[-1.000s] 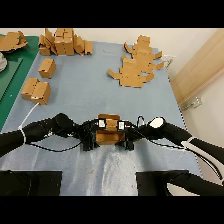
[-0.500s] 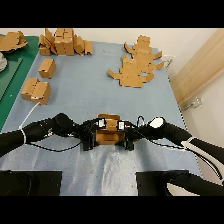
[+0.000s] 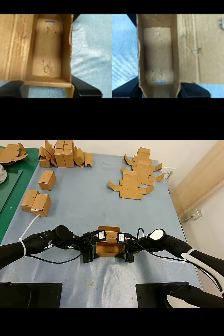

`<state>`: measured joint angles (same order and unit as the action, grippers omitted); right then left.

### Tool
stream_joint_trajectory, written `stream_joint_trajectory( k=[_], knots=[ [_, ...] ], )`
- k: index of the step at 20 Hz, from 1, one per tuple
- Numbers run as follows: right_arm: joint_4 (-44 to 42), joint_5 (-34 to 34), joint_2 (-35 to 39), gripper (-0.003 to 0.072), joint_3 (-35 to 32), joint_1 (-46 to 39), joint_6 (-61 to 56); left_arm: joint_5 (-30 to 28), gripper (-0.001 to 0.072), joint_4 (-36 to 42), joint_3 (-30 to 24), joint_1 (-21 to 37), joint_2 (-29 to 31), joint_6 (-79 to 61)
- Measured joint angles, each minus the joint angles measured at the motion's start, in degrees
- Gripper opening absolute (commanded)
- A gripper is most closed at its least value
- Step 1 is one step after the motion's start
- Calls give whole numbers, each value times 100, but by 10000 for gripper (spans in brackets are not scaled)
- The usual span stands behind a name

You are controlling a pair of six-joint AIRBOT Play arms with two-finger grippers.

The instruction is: Fold the box.

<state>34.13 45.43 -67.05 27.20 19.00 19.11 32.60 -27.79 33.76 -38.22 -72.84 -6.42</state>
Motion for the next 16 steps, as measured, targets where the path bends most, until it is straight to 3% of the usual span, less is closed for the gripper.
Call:
stream_joint_trajectory(
  k=[10, 11, 12, 16],
  knots=[
    [-2, 0, 0, 469, 0, 0, 2, -2, 415, 0, 4, 0, 0, 2],
    [-2, 0, 0, 490, 0, 0, 0, -2, 415, 0, 4, 0, 0, 2],
    [-2, 2, 0, 716, 0, 0, 0, -2, 415, 0, 7, 0, 0, 2],
    [92, 413, 50, 718, 20, -9, -127, 48, 415, -7, 4, -4, 0, -7]
  ],
)
